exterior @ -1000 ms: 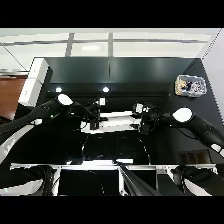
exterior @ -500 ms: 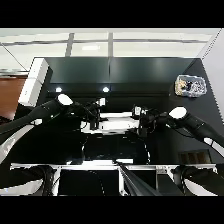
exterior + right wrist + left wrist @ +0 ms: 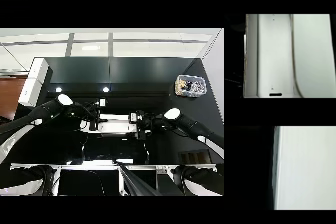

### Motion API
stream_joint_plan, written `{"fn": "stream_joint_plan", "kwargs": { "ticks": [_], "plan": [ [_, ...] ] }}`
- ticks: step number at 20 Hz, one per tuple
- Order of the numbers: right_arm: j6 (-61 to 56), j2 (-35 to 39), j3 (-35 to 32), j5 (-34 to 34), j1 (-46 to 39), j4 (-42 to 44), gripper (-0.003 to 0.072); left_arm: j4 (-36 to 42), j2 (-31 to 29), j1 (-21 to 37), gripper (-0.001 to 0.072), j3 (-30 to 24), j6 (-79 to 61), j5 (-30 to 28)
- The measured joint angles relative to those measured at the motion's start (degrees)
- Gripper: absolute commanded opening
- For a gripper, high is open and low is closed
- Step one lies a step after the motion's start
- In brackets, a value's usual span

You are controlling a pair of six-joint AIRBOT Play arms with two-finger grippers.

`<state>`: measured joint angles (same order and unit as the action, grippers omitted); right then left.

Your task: Fold the box and place the chain.

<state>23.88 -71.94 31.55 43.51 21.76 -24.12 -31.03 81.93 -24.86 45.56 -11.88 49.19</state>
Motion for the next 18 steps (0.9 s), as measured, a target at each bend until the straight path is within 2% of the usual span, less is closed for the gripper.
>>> {"fn": "stream_joint_plan", "kwargs": {
  "ticks": [18],
  "plan": [
    [-6.9, -0.8, 0.0, -1.5, 1.4, -7.0, 0.0714, 0.2, 0.0, 0.0, 0.0027, 0.0, 0.2, 2.1]
  ]
}}
